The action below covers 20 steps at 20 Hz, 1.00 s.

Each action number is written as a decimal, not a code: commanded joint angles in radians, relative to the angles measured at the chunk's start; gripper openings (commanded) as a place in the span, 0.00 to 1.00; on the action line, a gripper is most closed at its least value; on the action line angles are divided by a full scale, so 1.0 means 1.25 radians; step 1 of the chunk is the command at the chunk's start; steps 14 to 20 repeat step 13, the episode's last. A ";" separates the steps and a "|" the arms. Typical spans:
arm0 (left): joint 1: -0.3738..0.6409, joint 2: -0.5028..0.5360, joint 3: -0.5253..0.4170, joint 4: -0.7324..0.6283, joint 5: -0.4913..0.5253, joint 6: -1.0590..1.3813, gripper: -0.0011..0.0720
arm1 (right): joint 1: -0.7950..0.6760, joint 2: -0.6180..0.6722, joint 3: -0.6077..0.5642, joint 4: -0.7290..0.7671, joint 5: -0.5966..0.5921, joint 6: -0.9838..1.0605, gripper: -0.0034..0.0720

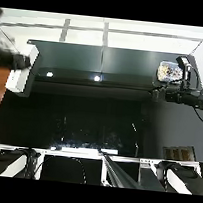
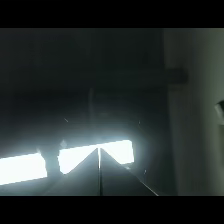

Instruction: Fold the box and place the chain.

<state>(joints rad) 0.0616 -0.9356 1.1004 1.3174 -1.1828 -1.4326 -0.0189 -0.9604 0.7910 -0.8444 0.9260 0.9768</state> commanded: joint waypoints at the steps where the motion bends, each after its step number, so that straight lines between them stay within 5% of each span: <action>1: -0.054 0.286 -0.355 0.030 0.145 -0.022 0.05 | 0.003 0.000 -0.001 -0.022 -0.006 -0.001 0.07; 5: -0.043 0.394 -0.487 0.093 0.155 -0.031 0.05 | 0.003 0.000 -0.001 -0.022 -0.006 -0.001 0.07; 20: -0.044 0.392 -0.487 0.103 0.134 -0.032 0.05 | 0.003 0.000 -0.001 -0.022 -0.006 -0.001 0.07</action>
